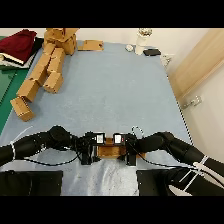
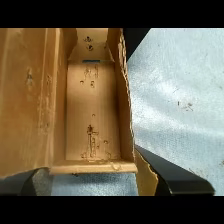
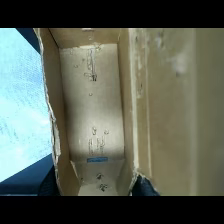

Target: Fold the box.

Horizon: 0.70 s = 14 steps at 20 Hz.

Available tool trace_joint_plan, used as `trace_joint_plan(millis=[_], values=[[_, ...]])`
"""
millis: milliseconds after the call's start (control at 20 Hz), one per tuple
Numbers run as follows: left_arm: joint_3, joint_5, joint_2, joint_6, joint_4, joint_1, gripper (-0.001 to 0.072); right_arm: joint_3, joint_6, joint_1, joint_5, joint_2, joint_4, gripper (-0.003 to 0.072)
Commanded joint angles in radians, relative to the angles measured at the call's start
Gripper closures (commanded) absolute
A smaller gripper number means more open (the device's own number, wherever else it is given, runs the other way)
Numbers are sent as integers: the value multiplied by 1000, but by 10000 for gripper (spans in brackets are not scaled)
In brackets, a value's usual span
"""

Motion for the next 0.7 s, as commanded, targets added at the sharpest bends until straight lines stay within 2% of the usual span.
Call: trace_joint_plan(millis=[0, 50, 100, 150, 200, 650], values=[[8, -4, -8, -26, 23, 0, 0, 0, 0, 1, 0, 0, 0, 181], [8, -5, -8, -26, 23, 0, 179, 0, 0, 1, 0, 1, 0, 181], [8, -5, -8, -26, 25, 0, 224, 0, 0, 1, 0, 1, 0, 181], [8, -5, -8, -26, 26, 0, 200, 0, 0, 1, 0, 1, 0, 181], [8, -5, -8, -26, 25, 0, 140, 0, 0, 1, 0, 1, 0, 181], [8, 15, -8, -27, 23, 0, 135, 0, 0, 1, 0, 1, 0, 181]])
